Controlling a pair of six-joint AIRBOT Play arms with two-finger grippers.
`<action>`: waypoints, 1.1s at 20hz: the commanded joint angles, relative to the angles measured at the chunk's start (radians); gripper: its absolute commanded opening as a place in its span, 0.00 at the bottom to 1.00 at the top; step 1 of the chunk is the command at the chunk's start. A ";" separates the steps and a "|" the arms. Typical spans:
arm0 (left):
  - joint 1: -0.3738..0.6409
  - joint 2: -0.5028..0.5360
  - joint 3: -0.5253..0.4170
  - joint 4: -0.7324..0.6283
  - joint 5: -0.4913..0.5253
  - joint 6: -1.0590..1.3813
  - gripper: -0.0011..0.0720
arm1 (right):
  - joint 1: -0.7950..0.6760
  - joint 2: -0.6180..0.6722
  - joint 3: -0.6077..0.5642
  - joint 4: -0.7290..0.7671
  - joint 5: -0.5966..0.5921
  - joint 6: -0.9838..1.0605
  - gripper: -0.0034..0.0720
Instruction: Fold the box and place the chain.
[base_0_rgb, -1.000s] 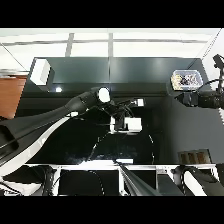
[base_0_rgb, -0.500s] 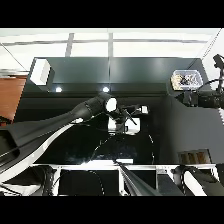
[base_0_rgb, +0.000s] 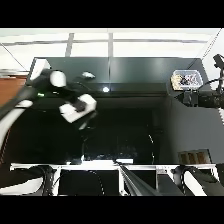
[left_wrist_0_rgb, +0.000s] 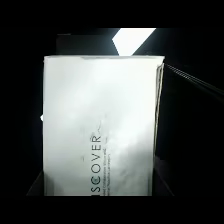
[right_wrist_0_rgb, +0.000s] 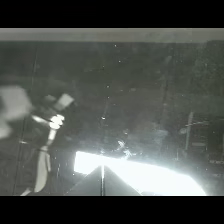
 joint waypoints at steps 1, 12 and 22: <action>0.370 0.079 -0.065 0.038 -0.010 -0.141 0.41 | 0.000 0.000 0.001 0.001 -0.008 0.001 0.06; 0.739 -0.175 0.108 -0.101 0.214 0.006 0.41 | 0.000 0.000 0.001 0.005 -0.027 0.062 0.06; 0.636 -0.284 0.315 -0.055 0.257 -0.050 1.00 | 0.000 -0.002 0.001 0.004 -0.043 0.079 0.06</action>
